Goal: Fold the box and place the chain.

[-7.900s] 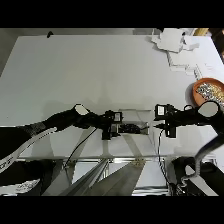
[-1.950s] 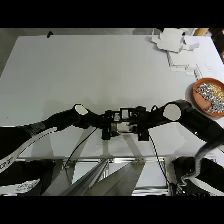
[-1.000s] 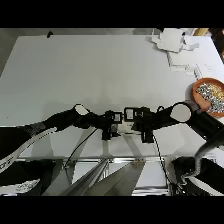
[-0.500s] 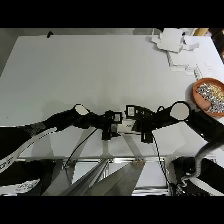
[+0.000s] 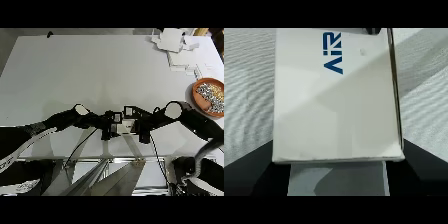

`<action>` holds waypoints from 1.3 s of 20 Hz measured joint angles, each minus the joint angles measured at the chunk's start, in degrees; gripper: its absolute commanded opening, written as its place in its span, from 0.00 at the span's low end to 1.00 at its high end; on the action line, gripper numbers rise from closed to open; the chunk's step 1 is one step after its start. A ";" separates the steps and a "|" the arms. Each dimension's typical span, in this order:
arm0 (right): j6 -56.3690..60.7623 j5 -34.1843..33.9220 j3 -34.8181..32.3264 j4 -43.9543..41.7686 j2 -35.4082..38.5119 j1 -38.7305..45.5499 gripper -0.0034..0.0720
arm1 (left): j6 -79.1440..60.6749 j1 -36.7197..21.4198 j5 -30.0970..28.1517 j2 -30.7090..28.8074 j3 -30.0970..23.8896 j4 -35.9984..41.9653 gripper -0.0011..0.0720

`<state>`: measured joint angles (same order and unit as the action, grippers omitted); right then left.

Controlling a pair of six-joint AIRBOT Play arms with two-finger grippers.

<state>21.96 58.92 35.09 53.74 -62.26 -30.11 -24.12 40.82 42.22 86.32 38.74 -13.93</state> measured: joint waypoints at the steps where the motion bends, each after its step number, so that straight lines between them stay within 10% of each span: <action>1: 0.00 0.02 0.00 0.00 -0.17 0.00 0.08 | 0.00 0.00 0.00 0.00 0.00 0.00 0.31; 8: 7.32 0.28 2.23 2.95 5.20 1.07 0.08 | 0.31 0.00 0.07 0.00 0.00 0.44 0.31; 16: 37.29 9.27 3.74 26.53 11.78 17.31 0.08 | 0.13 0.00 0.07 0.00 0.00 0.22 0.31; 26: 42.38 14.62 3.82 27.50 12.33 25.59 0.08 | 0.13 0.00 0.07 0.00 0.00 0.20 0.31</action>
<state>64.34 73.54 38.92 81.23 -49.93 -4.51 -23.99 40.82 42.28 86.32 38.74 -13.74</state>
